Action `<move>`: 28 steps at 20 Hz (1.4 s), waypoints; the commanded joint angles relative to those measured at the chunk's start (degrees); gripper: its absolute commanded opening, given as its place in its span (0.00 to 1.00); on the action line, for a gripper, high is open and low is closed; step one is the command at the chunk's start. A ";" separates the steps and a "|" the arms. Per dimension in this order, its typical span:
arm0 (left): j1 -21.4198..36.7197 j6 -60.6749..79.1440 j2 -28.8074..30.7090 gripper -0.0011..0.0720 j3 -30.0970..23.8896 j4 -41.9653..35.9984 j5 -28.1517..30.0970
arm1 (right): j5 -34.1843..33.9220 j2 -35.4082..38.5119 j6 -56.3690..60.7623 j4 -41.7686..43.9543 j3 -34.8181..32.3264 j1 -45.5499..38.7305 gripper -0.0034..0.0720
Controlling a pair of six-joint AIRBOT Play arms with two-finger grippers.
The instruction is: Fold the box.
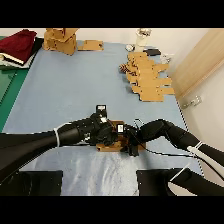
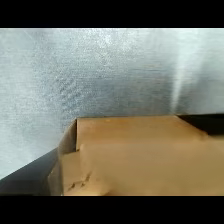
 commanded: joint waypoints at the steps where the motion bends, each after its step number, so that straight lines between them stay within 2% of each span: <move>1: -1.20 0.17 -1.75 0.73 1.29 0.94 -1.84 | 0.02 -0.02 0.02 0.02 0.04 0.04 0.73; 8: -1.22 1.75 -1.75 0.76 1.31 -2.14 2.08 | 0.02 -0.02 0.02 0.02 0.04 0.04 0.73; 16: -1.11 2.12 -1.62 0.77 1.33 -3.10 1.62 | 0.02 -0.02 0.02 0.02 0.04 0.04 0.73; 21: -0.72 2.12 -1.62 0.77 1.31 -2.12 -2.64 | 0.02 -0.02 0.02 0.02 0.04 0.04 0.73; 28: 0.81 3.43 -1.51 0.77 1.31 -2.67 -1.46 | 0.02 -0.02 0.02 0.02 0.04 0.04 0.73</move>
